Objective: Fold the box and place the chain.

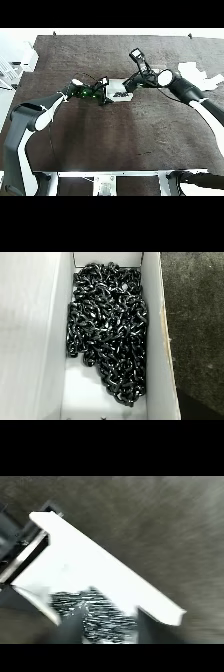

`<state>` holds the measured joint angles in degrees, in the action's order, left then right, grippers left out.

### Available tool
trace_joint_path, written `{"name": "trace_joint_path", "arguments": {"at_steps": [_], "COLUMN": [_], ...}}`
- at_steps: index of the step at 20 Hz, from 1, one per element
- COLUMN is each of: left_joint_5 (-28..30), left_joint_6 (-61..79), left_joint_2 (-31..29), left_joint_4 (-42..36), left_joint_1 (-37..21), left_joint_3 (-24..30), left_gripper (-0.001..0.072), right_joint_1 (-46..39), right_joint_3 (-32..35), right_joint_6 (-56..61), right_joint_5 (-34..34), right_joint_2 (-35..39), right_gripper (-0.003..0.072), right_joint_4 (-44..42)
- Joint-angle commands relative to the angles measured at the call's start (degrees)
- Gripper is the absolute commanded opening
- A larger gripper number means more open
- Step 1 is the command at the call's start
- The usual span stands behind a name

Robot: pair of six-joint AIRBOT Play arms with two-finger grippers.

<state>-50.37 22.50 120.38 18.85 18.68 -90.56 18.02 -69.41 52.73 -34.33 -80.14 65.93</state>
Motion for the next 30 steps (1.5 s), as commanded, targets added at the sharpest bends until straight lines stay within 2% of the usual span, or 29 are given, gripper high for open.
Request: {"name": "trace_joint_path", "arguments": {"at_steps": [1,2,4,6,9,12,15,21,27,30], "left_joint_5": [0.00,0.02,0.02,0.00,0.00,0.00,0.00,0.04,0.04,0.02], "left_joint_6": [0.04,0.02,0.02,0.02,0.02,0.02,0.02,0.02,0.04,0.02], "left_joint_2": [0.02,0.02,0.02,0.02,0.02,0.02,0.02,0.02,0.02,0.02], "left_joint_4": [0.02,0.00,0.00,0.00,0.00,0.00,0.02,0.02,0.02,0.02], "left_joint_1": [-0.04,-0.04,-0.04,-0.04,-0.04,-0.04,-0.04,-0.04,-0.04,-0.04], "left_joint_3": [0.00,0.00,0.00,0.00,0.00,0.00,0.00,0.00,0.00,0.00], "left_gripper": [0.0328,0.0328,0.0328,0.0328,0.0328,0.0328,0.0328,0.0328,0.0327,0.0328], "right_joint_1": [-3.02,-5.35,-10.05,-13.94,-19.04,-22.25,-22.10,-18.62,-14.82,-14.12], "right_joint_3": [-0.15,-0.31,-1.46,-1.60,-2.97,-7.80,-14.40,-26.18,-29.51,-29.55], "right_joint_6": [-0.48,-0.52,-0.96,-6.49,-21.18,-27.82,-30.75,-32.04,-34.01,-34.64], "right_joint_5": [1.55,2.49,2.38,1.66,-8.70,-20.28,-29.05,-33.94,-35.28,-38.58], "right_joint_2": [5.86,7.02,7.30,7.02,4.07,-3.10,-11.34,-22.12,-25.97,-27.06], "right_gripper": [0.0135,0.0059,0.0050,0.0050,0.0050,0.0050,0.0051,0.0051,0.0055,0.0056], "right_joint_4": [9.60,9.55,7.82,-0.15,-18.69,-27.74,-30.10,-30.97,-28.81,-28.22]}}
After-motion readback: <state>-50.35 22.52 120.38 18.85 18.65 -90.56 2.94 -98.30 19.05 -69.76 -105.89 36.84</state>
